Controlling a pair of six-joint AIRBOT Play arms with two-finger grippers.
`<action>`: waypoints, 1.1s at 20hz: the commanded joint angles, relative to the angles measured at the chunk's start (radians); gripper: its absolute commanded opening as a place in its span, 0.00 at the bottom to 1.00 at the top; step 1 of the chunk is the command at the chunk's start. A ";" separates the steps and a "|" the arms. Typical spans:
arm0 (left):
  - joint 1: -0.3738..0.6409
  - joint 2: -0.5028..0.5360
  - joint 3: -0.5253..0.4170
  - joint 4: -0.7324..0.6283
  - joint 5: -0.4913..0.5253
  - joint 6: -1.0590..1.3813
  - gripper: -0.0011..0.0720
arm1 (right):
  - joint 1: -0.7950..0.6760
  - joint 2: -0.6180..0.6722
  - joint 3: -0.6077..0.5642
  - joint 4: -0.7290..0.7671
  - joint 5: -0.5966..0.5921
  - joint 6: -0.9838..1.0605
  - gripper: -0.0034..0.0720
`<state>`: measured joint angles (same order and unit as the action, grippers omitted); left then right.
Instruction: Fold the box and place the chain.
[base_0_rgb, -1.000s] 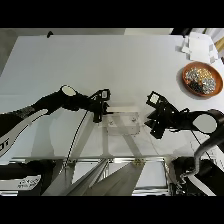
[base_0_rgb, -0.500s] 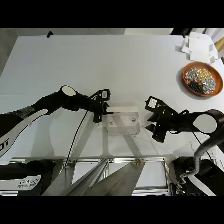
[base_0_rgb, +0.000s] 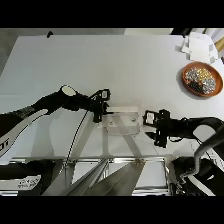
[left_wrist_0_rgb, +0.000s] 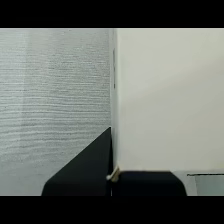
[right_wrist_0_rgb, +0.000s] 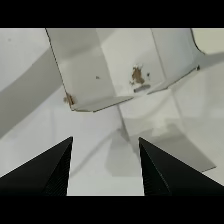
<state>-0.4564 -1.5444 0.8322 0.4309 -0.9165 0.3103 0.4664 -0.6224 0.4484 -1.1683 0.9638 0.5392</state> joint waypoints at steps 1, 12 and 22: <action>0.000 0.000 0.000 0.000 0.000 0.000 0.03 | 0.073 0.092 -0.095 -0.006 -0.159 -0.107 0.71; 0.000 0.000 0.000 0.000 0.000 0.000 0.03 | 0.145 0.101 -0.242 -0.005 -0.367 -0.104 0.86; 0.000 0.000 0.000 0.000 0.000 0.000 0.03 | 0.195 -0.033 -0.256 -0.004 -0.487 -0.103 0.86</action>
<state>-0.4564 -1.5444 0.8322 0.4309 -0.9165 0.3103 0.6319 -0.6147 0.1932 -1.1736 0.5320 0.4358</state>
